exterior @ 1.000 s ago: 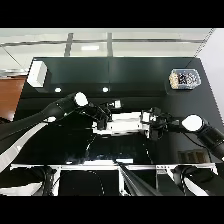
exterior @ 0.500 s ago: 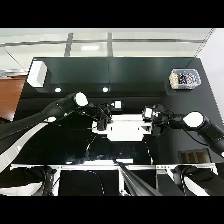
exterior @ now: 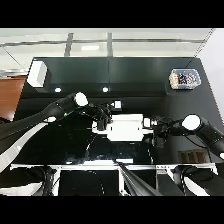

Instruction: Fold the box and place the chain.

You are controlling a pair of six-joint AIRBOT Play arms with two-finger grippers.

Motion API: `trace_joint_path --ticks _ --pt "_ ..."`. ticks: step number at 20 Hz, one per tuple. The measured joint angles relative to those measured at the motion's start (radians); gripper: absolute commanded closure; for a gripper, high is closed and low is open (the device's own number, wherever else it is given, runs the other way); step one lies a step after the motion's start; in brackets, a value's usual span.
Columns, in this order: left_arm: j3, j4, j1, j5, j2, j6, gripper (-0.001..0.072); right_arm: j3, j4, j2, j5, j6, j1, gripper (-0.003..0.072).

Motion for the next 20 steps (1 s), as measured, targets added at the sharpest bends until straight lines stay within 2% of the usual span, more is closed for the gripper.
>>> trace_joint_path --ticks 4,10,14,20 --pt "0.000 0.000 0.000 0.000 0.000 0.000 0.0683 -0.031 0.063 -0.001 -0.008 0.005 0.031 0.0041" --pt "0.000 0.000 0.000 0.000 0.000 0.000 0.0682 -0.039 0.178 -0.001 -0.195 0.002 0.105 0.0041" --pt "0.000 0.000 0.000 0.000 0.000 0.000 0.0683 0.008 0.154 -0.001 -0.254 -0.020 0.105 0.0041" --pt "0.000 0.000 0.000 0.002 0.000 -0.003 0.0683 0.037 0.139 -0.001 -0.270 -0.042 0.047 0.0041"
